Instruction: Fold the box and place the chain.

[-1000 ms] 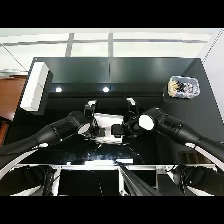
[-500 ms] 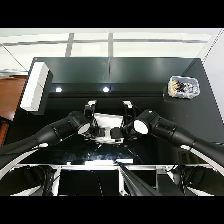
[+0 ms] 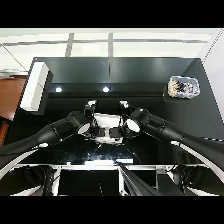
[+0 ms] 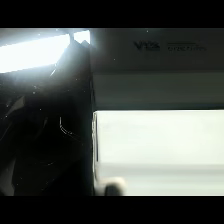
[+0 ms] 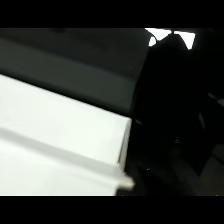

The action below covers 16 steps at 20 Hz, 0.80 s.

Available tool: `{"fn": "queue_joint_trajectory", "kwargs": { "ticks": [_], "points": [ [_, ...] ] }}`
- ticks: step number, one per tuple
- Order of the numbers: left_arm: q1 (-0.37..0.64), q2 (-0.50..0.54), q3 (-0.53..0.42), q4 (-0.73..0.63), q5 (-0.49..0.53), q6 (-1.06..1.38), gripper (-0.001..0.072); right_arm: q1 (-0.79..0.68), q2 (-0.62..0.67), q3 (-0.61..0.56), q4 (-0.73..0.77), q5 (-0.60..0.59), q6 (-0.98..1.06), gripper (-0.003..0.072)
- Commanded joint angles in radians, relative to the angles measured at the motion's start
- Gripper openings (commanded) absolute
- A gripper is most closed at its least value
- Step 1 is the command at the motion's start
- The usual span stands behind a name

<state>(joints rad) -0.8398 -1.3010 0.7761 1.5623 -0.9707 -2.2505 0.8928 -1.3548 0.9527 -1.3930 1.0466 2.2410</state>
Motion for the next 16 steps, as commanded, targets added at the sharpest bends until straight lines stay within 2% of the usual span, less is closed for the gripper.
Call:
{"fn": "queue_joint_trajectory", "kwargs": {
  "ticks": [1,5,7,16],
  "points": [
    [0.0,0.0,0.0,0.0,0.0,0.0,0.0031,0.002,-0.007,0.008,-0.023,0.019,0.015,0.0355],
    [0.0,0.0,0.0,0.0,0.001,0.0,0.0031,0.002,-0.009,0.031,-0.03,0.021,0.05,0.035],
    [0.0,0.0,0.0,0.0,0.0,0.0,0.0031,0.002,-0.019,0.051,-0.042,0.033,0.067,0.0313],
    [0.0,0.0,0.0,0.0,-0.001,0.0,0.0031,0.045,-0.061,0.061,-0.1,0.067,0.113,0.031]
  ]
}}
